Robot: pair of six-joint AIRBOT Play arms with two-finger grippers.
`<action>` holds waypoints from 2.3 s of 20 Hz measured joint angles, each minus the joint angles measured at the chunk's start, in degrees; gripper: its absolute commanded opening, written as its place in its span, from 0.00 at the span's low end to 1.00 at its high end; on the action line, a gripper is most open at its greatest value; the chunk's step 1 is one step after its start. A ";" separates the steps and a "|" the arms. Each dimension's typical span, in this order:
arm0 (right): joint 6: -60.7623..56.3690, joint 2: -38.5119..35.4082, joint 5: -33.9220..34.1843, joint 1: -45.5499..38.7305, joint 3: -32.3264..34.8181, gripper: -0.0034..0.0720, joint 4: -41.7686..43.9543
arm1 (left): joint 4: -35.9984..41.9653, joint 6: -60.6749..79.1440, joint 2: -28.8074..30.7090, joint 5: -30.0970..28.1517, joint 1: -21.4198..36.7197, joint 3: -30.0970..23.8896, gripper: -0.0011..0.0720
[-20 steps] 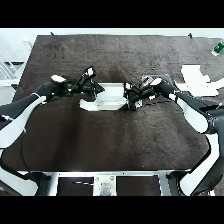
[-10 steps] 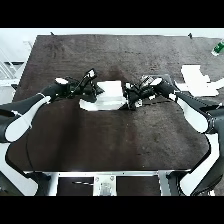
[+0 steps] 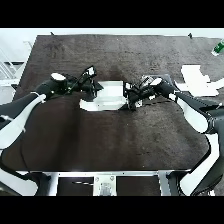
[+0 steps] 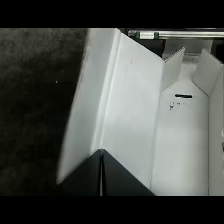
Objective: Fold the box and place the chain.
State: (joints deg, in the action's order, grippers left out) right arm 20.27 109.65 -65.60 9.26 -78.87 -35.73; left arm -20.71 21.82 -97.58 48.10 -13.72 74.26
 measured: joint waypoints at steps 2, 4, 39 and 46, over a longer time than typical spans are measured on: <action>0.00 0.00 0.00 0.00 0.00 0.81 0.02 | -5.31 -1.25 2.69 2.05 0.26 0.00 0.77; -0.02 0.00 -0.02 0.00 0.00 0.81 0.07 | -10.86 -4.20 4.39 4.94 0.85 0.00 0.94; -0.07 0.02 -0.02 0.00 0.00 0.81 0.15 | -33.66 -20.13 0.48 3.74 -4.13 0.00 0.33; -0.04 0.02 -0.04 0.00 0.00 0.81 0.13 | -32.83 -19.02 0.44 4.42 -5.16 0.00 0.33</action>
State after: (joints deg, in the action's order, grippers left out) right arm 20.23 109.67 -65.65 9.26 -78.87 -35.59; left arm -53.54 2.81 -97.14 52.51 -18.87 74.26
